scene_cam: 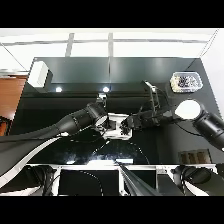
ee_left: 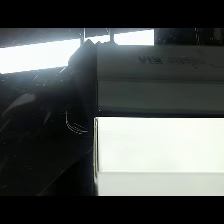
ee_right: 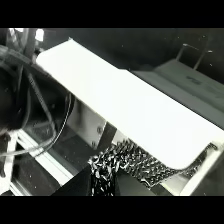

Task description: Fold the box and place the chain.

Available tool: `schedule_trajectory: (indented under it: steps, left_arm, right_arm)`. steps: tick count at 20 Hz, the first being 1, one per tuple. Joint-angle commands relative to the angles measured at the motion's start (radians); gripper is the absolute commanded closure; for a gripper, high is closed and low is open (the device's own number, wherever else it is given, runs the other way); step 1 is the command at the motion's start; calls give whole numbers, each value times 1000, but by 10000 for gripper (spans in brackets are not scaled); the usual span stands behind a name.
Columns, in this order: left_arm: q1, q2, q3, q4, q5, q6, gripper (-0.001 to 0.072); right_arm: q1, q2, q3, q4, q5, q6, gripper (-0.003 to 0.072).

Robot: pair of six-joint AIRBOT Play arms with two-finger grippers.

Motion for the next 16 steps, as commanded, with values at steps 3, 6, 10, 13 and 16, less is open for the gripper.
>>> schedule_trajectory:
  steps: [3, 6, 10, 13, 16]
  left_arm:
    - [0, -1, 0, -3, 0, 0, 684]
    - [0, 0, 0, -21, -3, 17, 683]
    - [1, -1, 6, -27, 58, -46, 684]
    - [1, -1, 7, -31, 67, -73, 461]
    - [23, 6, 26, -73, 16, 47, 88]
  right_arm:
    - [-40, -25, 1, -45, 41, 39, 357]
    - [-158, 16, 19, -100, 158, 35, 359]
    - [-292, 129, 29, -132, 197, -1, 360]
    - [-361, 173, 29, -164, 238, -6, 359]
    - [-391, 174, 29, -175, 246, -7, 359]
